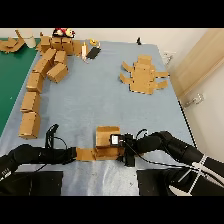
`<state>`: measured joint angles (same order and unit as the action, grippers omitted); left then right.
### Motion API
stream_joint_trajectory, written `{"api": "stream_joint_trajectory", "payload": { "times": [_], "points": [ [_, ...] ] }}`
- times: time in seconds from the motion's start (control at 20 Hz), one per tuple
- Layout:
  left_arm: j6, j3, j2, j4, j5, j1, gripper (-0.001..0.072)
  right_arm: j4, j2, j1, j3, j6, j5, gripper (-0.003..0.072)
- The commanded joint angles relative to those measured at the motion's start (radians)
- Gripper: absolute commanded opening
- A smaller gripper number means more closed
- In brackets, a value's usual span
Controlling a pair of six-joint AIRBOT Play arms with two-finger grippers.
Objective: Fold the box.
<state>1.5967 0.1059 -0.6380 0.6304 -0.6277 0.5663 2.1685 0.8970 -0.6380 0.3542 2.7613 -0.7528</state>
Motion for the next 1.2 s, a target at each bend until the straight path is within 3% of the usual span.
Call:
{"api": "stream_joint_trajectory", "payload": {
  "times": [0.0,0.4,0.65,0.75,1.15],
  "points": [
    [-0.038,0.005,-0.027,-0.07,0.085,0.072,0.001,0.0,0.0,0.0,0.0,0.0,0.0,0.0451],
    [-0.06,0.111,-0.027,-0.126,0.096,0.151,0.001,0.0,0.0,0.0,0.0,0.0,0.0,0.0451],
    [-0.063,0.116,-0.028,-0.125,0.096,0.151,0.0014,0.0,0.0,0.0,0.0,0.0,0.0,0.0451],
    [-0.055,0.116,-0.028,-0.126,0.095,0.151,0.0351,0.0,0.0,0.0,0.0,0.0,0.0,0.0451],
    [-0.062,0.116,-0.028,-0.126,0.14,0.151,0.0352,0.0,0.0,0.0,0.0,0.0,0.0,0.0451]
  ]
}}
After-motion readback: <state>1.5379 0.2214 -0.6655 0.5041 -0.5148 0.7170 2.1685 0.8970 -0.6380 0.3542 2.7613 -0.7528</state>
